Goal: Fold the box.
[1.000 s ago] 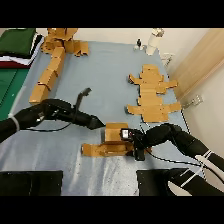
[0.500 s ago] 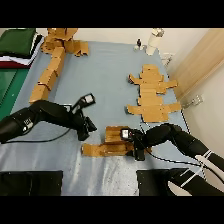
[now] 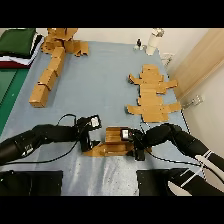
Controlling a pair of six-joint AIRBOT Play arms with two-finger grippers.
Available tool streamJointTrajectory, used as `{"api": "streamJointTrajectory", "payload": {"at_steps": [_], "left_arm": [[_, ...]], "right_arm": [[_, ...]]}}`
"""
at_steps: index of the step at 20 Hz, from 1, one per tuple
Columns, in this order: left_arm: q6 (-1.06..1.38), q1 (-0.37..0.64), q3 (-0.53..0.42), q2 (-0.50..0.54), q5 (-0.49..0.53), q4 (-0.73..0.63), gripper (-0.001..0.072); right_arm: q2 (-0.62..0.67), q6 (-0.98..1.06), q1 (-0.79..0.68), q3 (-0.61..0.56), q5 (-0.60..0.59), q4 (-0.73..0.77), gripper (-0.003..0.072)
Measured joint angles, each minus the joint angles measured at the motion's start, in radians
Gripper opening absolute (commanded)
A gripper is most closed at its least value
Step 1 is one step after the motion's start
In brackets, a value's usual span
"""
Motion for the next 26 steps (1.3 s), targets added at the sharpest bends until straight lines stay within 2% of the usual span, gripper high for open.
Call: {"api": "streamJointTrajectory", "payload": {"at_steps": [3, 11, 16, 18, 19, 20, 21, 26], "left_arm": [[0.003, 0.004, -0.054, 0.034, -0.021, -0.026, 0.0695], [0.054, -0.032, -0.066, 0.055, 0.108, -0.053, 0.0695], [0.081, -0.101, -0.055, 0.019, 0.075, -0.068, 0.0684], [0.084, -0.113, -0.048, -0.001, 0.065, -0.075, 0.0425], [0.085, -0.116, -0.042, -0.01, 0.063, -0.076, 0.0367], [0.085, -0.119, -0.037, -0.018, 0.058, -0.078, 0.0267], [0.085, -0.121, -0.031, -0.026, 0.056, -0.079, 0.0227], [0.088, -0.126, -0.015, -0.054, 0.036, -0.084, 0.0226]], "right_arm": [[0.0, 0.0, 0.0, 0.0, 0.0, 0.0, 0.0501], [0.0, 0.0, 0.0, 0.0, 0.0, -0.001, 0.0501], [0.0, 0.0, 0.0, 0.0, 0.0, -0.001, 0.05], [0.0, 0.0, 0.0, 0.0, 0.0, -0.001, 0.0501], [0.0, 0.0, 0.0, 0.0, 0.0, -0.001, 0.0501], [0.0, 0.0, 0.0, 0.0, 0.0, -0.001, 0.0501], [0.0, 0.0, 0.0, 0.0, 0.0, -0.001, 0.05], [0.0, 0.0, 0.0, 0.0, 0.0, -0.001, 0.05]]}}
